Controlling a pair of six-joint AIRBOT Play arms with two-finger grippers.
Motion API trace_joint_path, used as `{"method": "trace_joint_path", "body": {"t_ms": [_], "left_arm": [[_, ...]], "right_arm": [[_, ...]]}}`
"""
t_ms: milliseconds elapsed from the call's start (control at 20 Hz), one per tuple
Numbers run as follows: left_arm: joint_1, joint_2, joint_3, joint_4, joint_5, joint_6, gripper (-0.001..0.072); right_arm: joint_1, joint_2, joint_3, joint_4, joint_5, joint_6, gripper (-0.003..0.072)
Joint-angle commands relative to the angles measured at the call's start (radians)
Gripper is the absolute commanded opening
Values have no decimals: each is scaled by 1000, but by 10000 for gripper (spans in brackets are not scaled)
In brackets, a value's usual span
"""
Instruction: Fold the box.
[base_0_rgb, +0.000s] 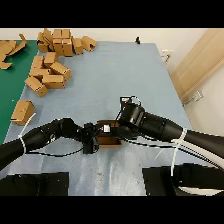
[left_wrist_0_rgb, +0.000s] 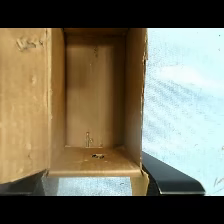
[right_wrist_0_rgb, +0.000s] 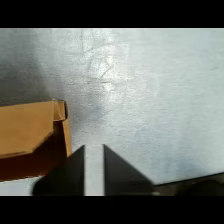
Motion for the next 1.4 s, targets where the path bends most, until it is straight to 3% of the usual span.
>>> {"method": "trace_joint_path", "body": {"t_ms": [0,250,400,450,550,650,750,850,1000,1200,1350], "left_arm": [[0,0,0,0,0,0,419],[0,0,0,0,0,0,419],[0,0,0,0,0,0,419],[0,0,0,0,0,0,419],[0,0,0,0,0,0,419],[0,0,0,0,0,0,419],[0,0,0,0,-1,0,419],[0,0,0,0,0,0,419],[0,0,0,0,-1,0,419],[0,0,0,0,0,0,419],[0,0,0,0,0,0,419]], "right_arm": [[-5,3,-3,-27,-66,2,5],[-144,9,-82,30,-10,-164,1],[-359,48,-136,177,258,-404,0],[-455,49,-140,304,338,-564,-1],[-674,21,-140,739,400,-1048,-1],[-859,-58,-140,1198,313,-1508,-1],[-929,-173,-137,1468,146,-1702,0],[-905,-279,-130,1514,24,-1743,1],[-813,-327,-130,1536,12,-1875,1],[-723,-260,-172,1547,26,-2015,1],[-701,-149,-311,1548,145,-2096,1]]}}
